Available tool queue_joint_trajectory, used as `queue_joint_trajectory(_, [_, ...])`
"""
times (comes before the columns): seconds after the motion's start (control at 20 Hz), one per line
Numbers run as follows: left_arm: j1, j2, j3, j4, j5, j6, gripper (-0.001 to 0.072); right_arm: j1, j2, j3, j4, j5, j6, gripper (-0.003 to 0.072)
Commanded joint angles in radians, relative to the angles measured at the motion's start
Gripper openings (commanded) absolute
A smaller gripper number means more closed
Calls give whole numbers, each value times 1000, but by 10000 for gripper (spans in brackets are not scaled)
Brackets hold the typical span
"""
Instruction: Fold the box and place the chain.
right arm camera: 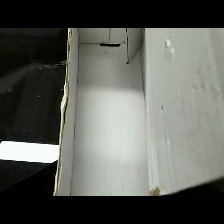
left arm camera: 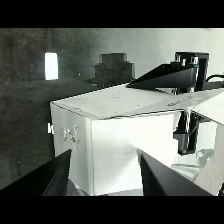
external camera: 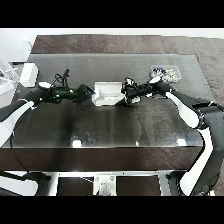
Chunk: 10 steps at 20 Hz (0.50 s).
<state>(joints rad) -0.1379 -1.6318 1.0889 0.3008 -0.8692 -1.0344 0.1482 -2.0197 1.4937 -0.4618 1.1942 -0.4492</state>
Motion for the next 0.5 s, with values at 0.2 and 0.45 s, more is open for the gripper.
queue_joint_trajectory(0.2, [-49, 0, 17, 57, 50, -78, 491, 0, 0, 0, 0, 0, 0, 495])
queue_joint_trajectory(0.45, [-81, 0, 89, 226, 51, -221, 491, 0, 0, 0, 0, 0, 0, 495])
